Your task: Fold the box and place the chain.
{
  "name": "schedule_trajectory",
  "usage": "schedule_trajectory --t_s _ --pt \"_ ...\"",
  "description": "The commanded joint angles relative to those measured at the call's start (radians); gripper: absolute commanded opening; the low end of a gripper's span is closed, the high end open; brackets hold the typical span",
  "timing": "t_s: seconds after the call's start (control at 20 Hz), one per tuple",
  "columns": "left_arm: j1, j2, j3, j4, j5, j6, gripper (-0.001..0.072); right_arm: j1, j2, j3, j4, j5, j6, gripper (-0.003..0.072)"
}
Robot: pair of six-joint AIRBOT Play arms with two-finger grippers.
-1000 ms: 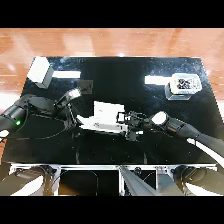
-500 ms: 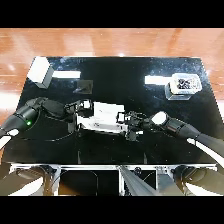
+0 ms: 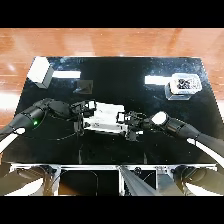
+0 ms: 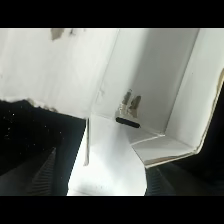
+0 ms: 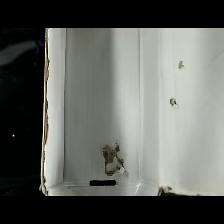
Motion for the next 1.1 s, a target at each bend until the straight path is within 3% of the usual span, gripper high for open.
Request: schedule_trajectory --t_s 0.0,0.2,0.65,0.7,0.8,0.9,1.05 --pt "-0.004 -0.004 0.001 -0.014 0.000 0.007 0.0587 0.001 0.000 0.000 0.000 0.000 0.000 0.0620" --pt "-0.004 -0.004 0.001 -0.014 0.042 0.007 0.0347 0.001 0.000 0.000 0.000 0.000 0.000 0.0620" --pt "-0.079 -0.008 0.001 -0.025 0.035 0.007 0.0283 0.000 0.000 0.000 0.000 0.000 0.000 0.0620" --pt "-0.084 -0.008 0.001 -0.031 0.024 0.007 0.0204 0.001 0.000 0.000 0.000 0.000 0.000 0.0620" --pt "-0.098 -0.008 0.001 -0.033 0.018 0.007 0.0187 0.001 0.000 0.000 0.000 0.000 0.000 0.0620" --pt "-0.113 -0.008 0.001 -0.034 0.015 0.007 0.0124 0.001 0.000 0.000 0.000 0.000 0.000 0.0620" --pt "-0.127 -0.008 0.001 -0.034 0.007 0.007 0.0148 0.001 0.000 0.000 0.000 0.000 0.000 0.0620"
